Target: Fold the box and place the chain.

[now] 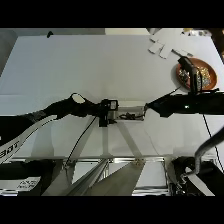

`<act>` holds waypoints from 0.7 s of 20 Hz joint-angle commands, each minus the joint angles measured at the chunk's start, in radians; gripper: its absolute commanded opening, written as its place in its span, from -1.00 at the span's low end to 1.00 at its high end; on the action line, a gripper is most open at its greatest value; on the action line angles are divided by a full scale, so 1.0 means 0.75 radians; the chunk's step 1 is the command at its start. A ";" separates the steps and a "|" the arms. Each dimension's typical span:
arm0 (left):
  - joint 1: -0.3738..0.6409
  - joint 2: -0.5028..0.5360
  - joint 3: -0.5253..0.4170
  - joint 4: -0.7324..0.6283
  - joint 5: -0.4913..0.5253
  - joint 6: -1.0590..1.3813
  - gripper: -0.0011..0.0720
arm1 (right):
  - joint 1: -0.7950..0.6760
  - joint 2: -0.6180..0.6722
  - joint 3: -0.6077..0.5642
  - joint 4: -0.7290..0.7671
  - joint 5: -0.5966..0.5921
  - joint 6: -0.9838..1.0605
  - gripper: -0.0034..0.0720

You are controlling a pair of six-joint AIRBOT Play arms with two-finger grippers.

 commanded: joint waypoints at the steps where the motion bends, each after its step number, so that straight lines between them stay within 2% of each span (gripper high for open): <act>1: -0.001 -0.001 0.001 0.000 -0.001 0.000 -0.22 | 0.121 0.002 0.001 0.082 -0.072 -0.015 -0.87; 5: -0.001 -0.001 0.001 0.000 -0.001 0.000 -0.22 | 0.237 0.002 0.001 0.195 -0.201 -0.044 -0.87; 8: -0.001 -0.001 0.001 0.000 -0.001 0.000 -0.22 | 0.292 0.002 0.001 0.195 -0.269 -0.053 -0.87; 14: -0.001 -0.001 0.001 0.000 -0.001 0.000 -0.22 | 0.300 -0.005 0.001 0.233 -0.392 -0.077 -0.87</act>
